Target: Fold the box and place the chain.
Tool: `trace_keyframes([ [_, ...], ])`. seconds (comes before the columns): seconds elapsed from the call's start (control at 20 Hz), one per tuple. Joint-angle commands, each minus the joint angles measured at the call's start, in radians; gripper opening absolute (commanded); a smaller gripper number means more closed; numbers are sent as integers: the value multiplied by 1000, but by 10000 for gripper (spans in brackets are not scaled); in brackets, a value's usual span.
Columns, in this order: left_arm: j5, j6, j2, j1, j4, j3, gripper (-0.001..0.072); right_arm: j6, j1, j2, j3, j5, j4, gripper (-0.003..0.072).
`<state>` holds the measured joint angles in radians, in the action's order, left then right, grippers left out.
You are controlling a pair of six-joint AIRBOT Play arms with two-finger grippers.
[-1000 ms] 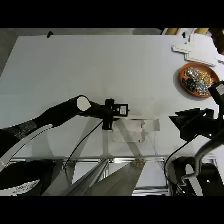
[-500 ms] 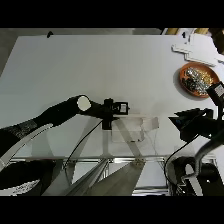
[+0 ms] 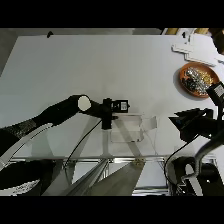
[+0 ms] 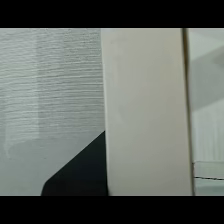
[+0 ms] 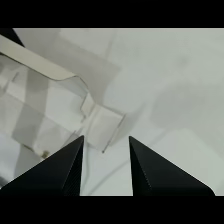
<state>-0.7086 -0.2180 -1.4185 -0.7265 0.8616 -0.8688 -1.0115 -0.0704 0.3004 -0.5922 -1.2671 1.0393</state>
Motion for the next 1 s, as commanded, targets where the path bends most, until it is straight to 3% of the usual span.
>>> trace_keyframes([
  [0.0,2,-8,0,0,8,-1,12,0,1,-1,0,-1,0,320],
  [0.6,2,-9,0,0,8,-1,12,29,1,0,0,-26,-10,314],
  [0.65,2,-9,0,0,8,-1,12,42,1,0,0,-34,-31,229],
  [0.7,2,-9,0,0,8,-1,12,61,1,0,1,-43,-60,93],
  [0.75,2,-9,0,0,8,-1,12,84,1,0,6,-47,-106,49],
  [0.95,1,-10,0,0,8,-1,12,246,1,11,71,-69,-221,19],
])
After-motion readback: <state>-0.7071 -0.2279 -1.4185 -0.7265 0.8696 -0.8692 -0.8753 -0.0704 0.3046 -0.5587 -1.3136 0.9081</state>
